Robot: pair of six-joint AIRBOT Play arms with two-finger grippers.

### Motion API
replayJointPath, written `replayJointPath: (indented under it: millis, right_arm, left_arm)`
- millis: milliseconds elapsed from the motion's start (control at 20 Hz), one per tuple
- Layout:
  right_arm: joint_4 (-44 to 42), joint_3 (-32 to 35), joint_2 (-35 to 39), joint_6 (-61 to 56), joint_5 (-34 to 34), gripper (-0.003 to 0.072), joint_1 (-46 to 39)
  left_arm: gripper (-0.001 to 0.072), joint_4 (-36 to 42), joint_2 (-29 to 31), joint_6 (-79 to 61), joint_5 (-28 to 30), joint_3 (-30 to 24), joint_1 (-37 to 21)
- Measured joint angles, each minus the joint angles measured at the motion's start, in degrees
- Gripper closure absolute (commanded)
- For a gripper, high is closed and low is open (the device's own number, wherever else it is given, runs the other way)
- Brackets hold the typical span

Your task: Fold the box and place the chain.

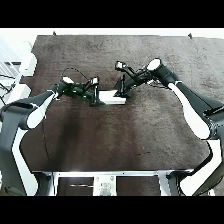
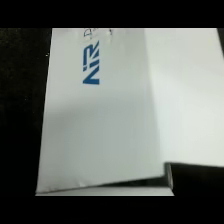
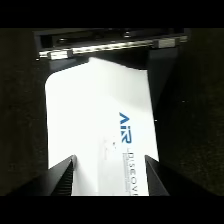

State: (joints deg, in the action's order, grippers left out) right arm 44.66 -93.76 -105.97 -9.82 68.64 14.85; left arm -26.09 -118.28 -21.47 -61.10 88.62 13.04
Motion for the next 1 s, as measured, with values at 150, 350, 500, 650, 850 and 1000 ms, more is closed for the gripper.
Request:
replayJointPath:
  millis: [150, 350, 500, 650, 850, 1000]
  right_arm:
    - [0.8, 0.0, -0.1, 0.0, -1.5, 0.0169, 0.1]
    - [1.2, 0.0, -0.2, 0.0, -2.7, 0.0168, 0.2]
    - [1.2, 0.0, 0.3, 0.0, -3.3, 0.0169, 0.2]
    - [1.1, 0.0, 1.1, 0.0, -3.8, 0.0169, 0.2]
    - [0.9, 0.0, 1.4, 0.6, -4.5, 0.0169, 0.4]
    - [0.9, 0.0, 1.5, 0.9, -5.1, 0.0169, 0.4]
  left_arm:
    - [0.0213, 0.0, 0.0, 0.1, 0.0, 0.0, 0.0]
    - [0.0213, 0.0, 0.0, 0.2, 0.0, 0.0, 0.0]
    - [0.0213, 0.0, 0.0, 0.1, 0.0, 0.0, 0.0]
    - [0.0213, 0.0, 0.0, 0.1, 0.0, 0.0, 0.0]
    - [0.0213, 0.0, 0.0, 0.0, 0.0, 0.0, 0.0]
    - [0.0213, 0.0, 0.0, 0.0, 0.0, 0.0, 0.0]
